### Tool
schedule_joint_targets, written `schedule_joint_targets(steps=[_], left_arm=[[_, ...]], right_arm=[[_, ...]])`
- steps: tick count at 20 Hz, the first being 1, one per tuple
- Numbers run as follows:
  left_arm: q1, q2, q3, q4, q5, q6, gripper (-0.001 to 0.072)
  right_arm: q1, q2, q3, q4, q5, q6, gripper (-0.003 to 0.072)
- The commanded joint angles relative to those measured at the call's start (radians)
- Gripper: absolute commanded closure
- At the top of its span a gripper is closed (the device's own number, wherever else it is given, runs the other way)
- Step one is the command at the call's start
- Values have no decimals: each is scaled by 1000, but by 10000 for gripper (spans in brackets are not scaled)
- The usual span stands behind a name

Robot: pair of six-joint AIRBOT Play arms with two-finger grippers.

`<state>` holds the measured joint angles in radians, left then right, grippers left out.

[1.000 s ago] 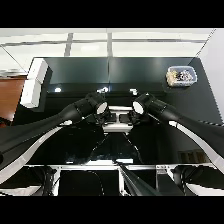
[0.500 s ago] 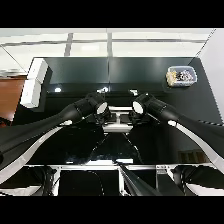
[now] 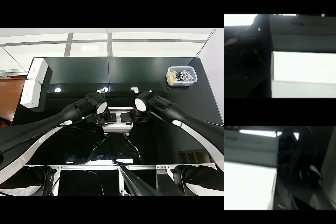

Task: Fold the box and place the chain.

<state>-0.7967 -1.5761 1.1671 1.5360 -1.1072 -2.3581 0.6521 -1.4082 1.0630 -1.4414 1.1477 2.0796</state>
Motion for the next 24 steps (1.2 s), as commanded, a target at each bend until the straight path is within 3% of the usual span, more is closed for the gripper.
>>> schedule_joint_targets(steps=[1, 4, 7, 10, 11, 12, 14, 16, 21, 24], left_arm=[[1, 0, 0, 0, 0, 2, 684], [1, 0, 0, 0, 0, 2, 684], [1, 0, 0, 0, -1, 2, 684], [1, 0, 0, 0, 0, 2, 684], [1, 0, 0, 0, 0, 2, 684], [1, 0, 0, 0, 1, 2, 684], [1, 0, 0, 0, 1, 2, 684], [1, 0, 0, 0, 1, 2, 684], [1, 0, 0, 0, 0, 2, 683], [1, 0, 0, 0, 0, 2, 684]], right_arm=[[-15, 117, 55, -35, 95, -131, 248], [-59, 272, 65, -213, 114, -151, 248], [-170, 318, 60, -561, 94, -150, 249], [-396, 301, -24, -608, -194, -144, 247], [-470, 278, -51, -589, -278, -118, 26], [-540, 239, -60, -539, -335, -109, -34], [-669, 126, -23, -402, -426, -124, -34], [-759, -22, 117, -328, -418, -134, -34], [-877, -457, 682, -118, -112, -169, -34], [-888, -619, 900, -86, -11, -168, -1]])
